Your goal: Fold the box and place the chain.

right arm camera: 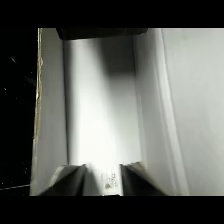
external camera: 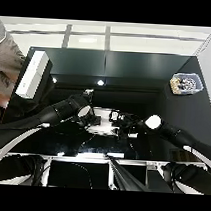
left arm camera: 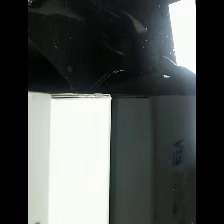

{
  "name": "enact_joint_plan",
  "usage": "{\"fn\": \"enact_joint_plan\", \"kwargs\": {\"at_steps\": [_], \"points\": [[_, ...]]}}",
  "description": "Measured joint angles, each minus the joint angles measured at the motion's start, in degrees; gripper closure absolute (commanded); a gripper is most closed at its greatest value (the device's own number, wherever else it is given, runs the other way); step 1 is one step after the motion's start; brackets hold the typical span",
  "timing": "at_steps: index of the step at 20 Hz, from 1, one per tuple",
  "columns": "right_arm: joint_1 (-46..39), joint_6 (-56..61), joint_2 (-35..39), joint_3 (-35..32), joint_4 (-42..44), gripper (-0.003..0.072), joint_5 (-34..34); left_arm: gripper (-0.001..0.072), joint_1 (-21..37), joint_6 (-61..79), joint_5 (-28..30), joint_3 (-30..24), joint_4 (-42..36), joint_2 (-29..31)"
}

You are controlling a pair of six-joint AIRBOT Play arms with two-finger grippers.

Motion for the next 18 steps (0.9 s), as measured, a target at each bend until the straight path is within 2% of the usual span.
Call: {"fn": "enact_joint_plan", "kwargs": {"at_steps": [1, 2, 3, 4, 5, 6, 7, 8, 10, 12, 15, 18], "points": [[0.11, 0.07, -0.07, 0.00, 0.11, 0.0322, -0.17, 0.0684, 0.00, 0.00, 0.02, 0.00, -0.02, 0.00], [0.17, 0.24, -0.13, 0.00, 0.20, 0.0523, -0.42, 0.0685, 0.00, 0.00, 0.02, 0.00, -0.04, 0.00], [0.24, 0.46, -0.20, 0.00, 0.20, 0.0467, -0.72, 0.0685, 0.00, -0.02, 0.00, 0.00, -0.04, 0.00], [0.26, 0.87, -0.24, 0.00, 0.33, 0.0328, -1.01, 0.0684, 0.00, -0.04, 0.17, 0.00, -0.13, 0.00], [0.31, 1.07, -0.24, 0.00, 0.39, 0.0513, -1.03, 0.0684, 0.00, -0.15, 0.17, 0.00, -0.22, 0.00], [0.28, 1.38, -0.24, 0.00, 0.37, 0.0630, -1.20, 0.0684, 0.00, -0.15, 0.13, 0.00, -0.22, 0.00], [0.07, 2.29, -0.17, 0.00, 0.15, 0.0632, -1.42, 0.0684, 0.00, -0.15, 0.17, 0.00, -0.22, 0.00], [-0.39, 4.09, 0.28, 0.00, -0.44, 0.0680, -1.42, 0.0684, -0.02, -0.15, 0.26, 0.00, -0.28, 0.00], [-2.62, 13.05, 2.67, 0.20, -4.26, 0.0675, -0.09, 0.0683, 0.00, -0.15, 0.31, 0.00, -0.31, 0.00], [-7.54, 28.37, 7.19, 1.11, -11.02, 0.0675, 4.66, 0.0684, 0.00, -0.11, 0.31, 0.00, -0.31, 0.00], [-18.82, 52.43, 14.36, 1.95, -21.14, 0.0675, 14.14, 0.0684, -0.02, 0.00, 0.11, 0.00, -0.44, 0.00], [-31.28, 71.21, 17.64, 0.85, -27.91, 0.0675, 21.40, 0.0684, 0.00, 0.00, 0.13, 0.00, -0.37, 0.00]]}}
